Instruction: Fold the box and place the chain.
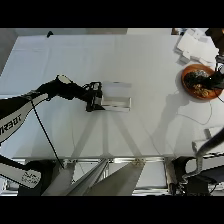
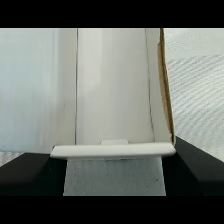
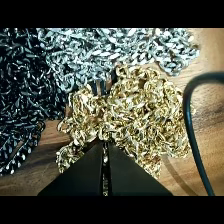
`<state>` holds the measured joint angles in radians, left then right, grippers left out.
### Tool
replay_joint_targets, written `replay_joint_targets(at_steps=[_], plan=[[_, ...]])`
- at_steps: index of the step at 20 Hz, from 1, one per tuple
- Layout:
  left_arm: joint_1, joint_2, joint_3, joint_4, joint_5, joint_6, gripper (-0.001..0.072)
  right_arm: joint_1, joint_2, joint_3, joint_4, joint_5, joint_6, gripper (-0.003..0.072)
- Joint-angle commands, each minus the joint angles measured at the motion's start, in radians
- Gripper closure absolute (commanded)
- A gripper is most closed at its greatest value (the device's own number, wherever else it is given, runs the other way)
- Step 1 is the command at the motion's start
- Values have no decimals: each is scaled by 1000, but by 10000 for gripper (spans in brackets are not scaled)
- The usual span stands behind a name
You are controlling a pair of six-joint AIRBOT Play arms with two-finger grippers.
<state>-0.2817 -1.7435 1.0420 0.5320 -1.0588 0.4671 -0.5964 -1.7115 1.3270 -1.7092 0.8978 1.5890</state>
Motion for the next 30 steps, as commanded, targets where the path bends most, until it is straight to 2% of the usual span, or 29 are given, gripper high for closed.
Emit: replay_joint_targets(at_steps=[1,6,9,15,18,22,25,30], plan=[[0,0,0,0,0,0,432,3,19,3,1,26,-6,677],[0,0,0,0,0,0,432,80,197,3,-8,64,-182,678],[0,0,0,0,0,0,432,130,307,3,14,101,-183,678],[0,0,0,0,0,0,432,277,496,3,62,353,-184,678],[0,0,0,0,1,0,432,385,572,3,132,392,-181,679],[0,0,0,0,0,0,432,550,589,3,151,499,-172,679],[0,0,0,0,0,0,432,695,589,3,201,481,-172,678],[0,0,0,0,0,0,432,907,585,3,248,346,-149,678]])
